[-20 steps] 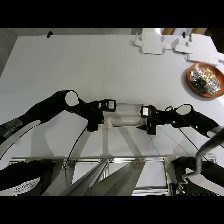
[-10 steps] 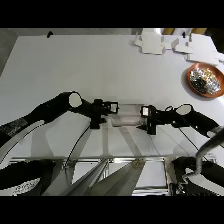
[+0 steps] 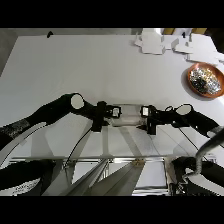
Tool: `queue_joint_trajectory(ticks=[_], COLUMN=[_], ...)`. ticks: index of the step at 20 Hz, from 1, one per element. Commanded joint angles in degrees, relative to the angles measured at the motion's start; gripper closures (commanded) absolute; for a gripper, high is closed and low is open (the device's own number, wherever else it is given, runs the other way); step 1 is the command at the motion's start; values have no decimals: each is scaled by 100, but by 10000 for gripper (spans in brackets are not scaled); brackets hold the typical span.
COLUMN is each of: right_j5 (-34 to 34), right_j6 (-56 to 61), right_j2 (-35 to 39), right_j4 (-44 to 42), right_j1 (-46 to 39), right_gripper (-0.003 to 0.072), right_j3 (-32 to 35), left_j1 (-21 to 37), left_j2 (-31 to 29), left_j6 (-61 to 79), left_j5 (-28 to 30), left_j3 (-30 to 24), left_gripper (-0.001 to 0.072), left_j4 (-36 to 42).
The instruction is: Fold the box and place the chain.
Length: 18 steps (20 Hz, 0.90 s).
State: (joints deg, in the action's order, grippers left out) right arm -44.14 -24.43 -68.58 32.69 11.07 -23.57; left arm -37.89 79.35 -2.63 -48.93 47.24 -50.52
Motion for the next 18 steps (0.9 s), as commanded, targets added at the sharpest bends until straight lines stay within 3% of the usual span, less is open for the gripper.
queue_joint_trajectory(ticks=[1,9,14,15,17,18], right_j5=[0,0,0,0,0,0], right_j6=[0,0,0,0,0,0], right_j2=[2,2,2,2,2,2], right_j4=[0,0,0,0,0,0], right_j1=[0,0,0,0,0,0], right_gripper=[290,290,290,290,290,290], right_j3=[0,0,0,0,0,0], left_j1=[-61,-227,-337,-341,-339,-334], left_j2=[57,146,267,264,258,258], left_j6=[24,26,22,-7,-39,-39], left_j5=[96,656,669,669,632,590], left_j3=[-2,-2,-2,-2,-2,-2], left_gripper=[580,579,574,539,340,308], left_j4=[184,732,879,876,874,868])
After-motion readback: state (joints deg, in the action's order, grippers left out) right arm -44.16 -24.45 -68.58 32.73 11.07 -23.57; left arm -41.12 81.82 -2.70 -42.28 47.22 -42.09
